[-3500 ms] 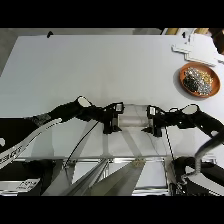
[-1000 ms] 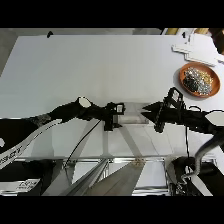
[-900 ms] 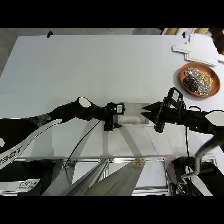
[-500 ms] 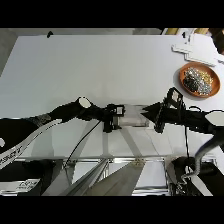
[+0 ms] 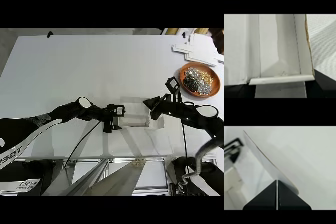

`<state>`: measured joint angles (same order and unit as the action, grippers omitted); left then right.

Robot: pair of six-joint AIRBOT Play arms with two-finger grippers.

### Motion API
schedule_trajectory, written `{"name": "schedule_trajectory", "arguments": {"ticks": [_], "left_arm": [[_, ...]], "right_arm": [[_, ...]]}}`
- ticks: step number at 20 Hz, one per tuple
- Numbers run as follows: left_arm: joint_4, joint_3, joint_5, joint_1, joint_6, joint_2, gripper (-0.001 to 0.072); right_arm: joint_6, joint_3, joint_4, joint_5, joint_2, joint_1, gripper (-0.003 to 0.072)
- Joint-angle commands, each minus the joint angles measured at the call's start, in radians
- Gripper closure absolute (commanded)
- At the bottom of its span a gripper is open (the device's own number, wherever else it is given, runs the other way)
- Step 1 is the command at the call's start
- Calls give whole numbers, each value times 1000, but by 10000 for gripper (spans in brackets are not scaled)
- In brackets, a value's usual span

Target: Fold the box and place the chain.

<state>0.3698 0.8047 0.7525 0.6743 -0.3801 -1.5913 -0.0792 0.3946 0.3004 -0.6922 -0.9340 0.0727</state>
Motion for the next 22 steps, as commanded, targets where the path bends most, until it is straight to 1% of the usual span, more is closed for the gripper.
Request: {"name": "schedule_trajectory", "arguments": {"ticks": [1, 3, 5, 6, 7, 9, 11, 13, 15, 16, 17, 18, 19, 20, 21, 22], "left_arm": [[2, 0, 0, 0, -1, -1, 459], [2, 0, 0, 0, -1, -1, 459], [2, -1, 0, 0, -1, -1, 459], [2, -1, 0, 0, -1, -1, 459], [2, 0, 0, 0, -1, -1, 459], [2, 0, 0, 0, -1, -1, 459], [2, -1, 0, 0, -1, -1, 459], [2, -1, 0, 0, -1, -1, 459], [2, -1, 0, 0, -1, -1, 459], [2, 0, 0, 0, -1, -1, 459], [2, -1, 0, 0, -1, -1, 459], [2, -1, 0, 0, -1, -1, 459], [2, -1, 0, 0, -1, -1, 459], [2, 0, 0, 0, -1, -1, 459], [2, -1, 0, 1, -1, -1, 459], [2, -1, 1, 0, -1, -1, 459]], "right_arm": [[-26, 3, -2, 100, -122, 0, 665], [-62, 3, 49, 98, -153, 0, 665], [-123, 10, 123, 76, -143, 0, 664], [-185, 25, 180, 50, -128, 0, 664], [-256, 47, 251, 19, -108, 0, 663], [-396, 106, 426, -82, -38, 0, 664], [-477, 156, 597, -186, 66, 0, 664], [-429, 170, 762, -303, 184, 0, 665], [-153, 168, 907, -492, 256, 0, 665], [-21, 167, 935, -562, 256, 1, 665], [37, 157, 916, -569, 241, 1, 665], [47, 138, 859, -536, 217, 1, 661], [70, 120, 813, -482, 194, 1, 600], [99, 102, 766, -421, 169, 1, 479], [117, 89, 756, -363, 148, 1, 352], [119, 85, 741, -343, 127, 1, 347]]}}
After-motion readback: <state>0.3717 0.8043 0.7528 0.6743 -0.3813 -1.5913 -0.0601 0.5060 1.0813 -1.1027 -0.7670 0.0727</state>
